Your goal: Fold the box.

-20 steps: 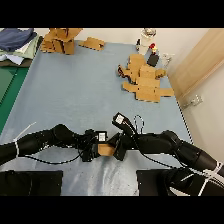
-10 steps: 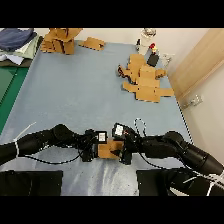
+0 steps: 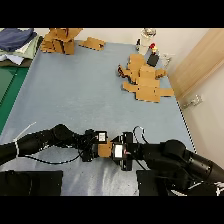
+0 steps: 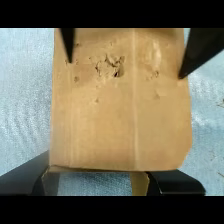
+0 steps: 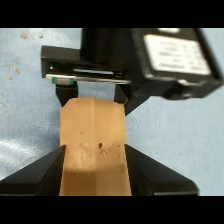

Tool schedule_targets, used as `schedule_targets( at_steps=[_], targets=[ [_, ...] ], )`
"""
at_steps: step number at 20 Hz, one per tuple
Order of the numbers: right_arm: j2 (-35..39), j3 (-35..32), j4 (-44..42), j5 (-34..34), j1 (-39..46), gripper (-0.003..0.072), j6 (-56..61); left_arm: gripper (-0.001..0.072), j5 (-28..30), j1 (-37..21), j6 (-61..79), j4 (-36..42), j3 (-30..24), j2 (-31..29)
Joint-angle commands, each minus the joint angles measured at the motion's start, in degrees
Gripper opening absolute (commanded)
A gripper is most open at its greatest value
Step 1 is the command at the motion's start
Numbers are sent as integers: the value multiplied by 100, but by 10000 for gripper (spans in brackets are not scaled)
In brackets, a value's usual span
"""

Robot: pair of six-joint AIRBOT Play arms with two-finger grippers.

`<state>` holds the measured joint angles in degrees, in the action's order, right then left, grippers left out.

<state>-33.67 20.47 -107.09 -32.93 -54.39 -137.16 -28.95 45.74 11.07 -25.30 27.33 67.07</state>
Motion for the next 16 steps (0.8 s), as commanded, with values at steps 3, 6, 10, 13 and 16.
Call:
schedule_targets(
  at_steps=[3, 6, 10, 13, 16],
  targets=[
    [122, -352, 1600, 573, -428, 575, 1040, 468, 2, -2, 2, 0, -2, -4],
    [109, -354, 1915, 555, -428, 575, 1134, 468, 2, -2, 2, 0, -2, -4],
    [68, -426, 1926, 573, -431, 575, 1137, 468, 2, -2, 2, 0, -2, -4],
    [-76, -442, 1928, 625, -433, 574, 1137, 467, 2, -2, 2, 0, -2, -4],
    [-116, -442, 1930, 656, -476, 575, 1134, 468, 2, -2, 2, 0, -2, -4]
  ],
)
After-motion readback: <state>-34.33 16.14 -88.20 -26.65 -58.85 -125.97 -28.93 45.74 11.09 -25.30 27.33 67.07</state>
